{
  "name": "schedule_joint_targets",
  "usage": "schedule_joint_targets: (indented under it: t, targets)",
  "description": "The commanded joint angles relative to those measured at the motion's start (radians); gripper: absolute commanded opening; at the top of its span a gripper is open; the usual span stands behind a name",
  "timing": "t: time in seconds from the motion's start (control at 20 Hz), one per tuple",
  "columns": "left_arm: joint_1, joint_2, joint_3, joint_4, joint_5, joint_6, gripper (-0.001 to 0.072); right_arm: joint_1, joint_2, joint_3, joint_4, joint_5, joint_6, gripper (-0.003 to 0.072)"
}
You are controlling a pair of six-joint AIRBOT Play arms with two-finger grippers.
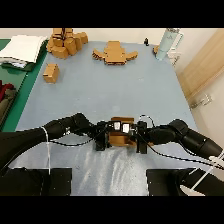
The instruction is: Fold the box.
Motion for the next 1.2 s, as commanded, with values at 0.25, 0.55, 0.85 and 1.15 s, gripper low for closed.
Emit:
schedule_joint_targets:
  t: [0.25, 0.55, 0.85, 1.15]
  targets:
    - [0.0, 0.0, 0.0, 0.0, 0.0, 0.0, 0.0591, -0.16, 0.123, 0.061, -0.745, -0.301, 1.231, 0.0005]
    - [0.0, 0.0, 0.0, 0.0, 0.0, 0.0, 0.0591, -0.287, 0.015, -0.022, -0.005, -0.179, 0.972, 0.0004]
    - [0.0, 0.0, 0.0, 0.0, 0.0, 0.0, 0.0591, -0.285, -0.025, -0.027, 0.091, -0.155, 0.91, 0.0005]
    - [0.0, 0.0, 0.0, 0.0, 0.0, 0.0, 0.0592, -0.285, 0.008, -0.027, 0.099, -0.19, 0.906, 0.0005]
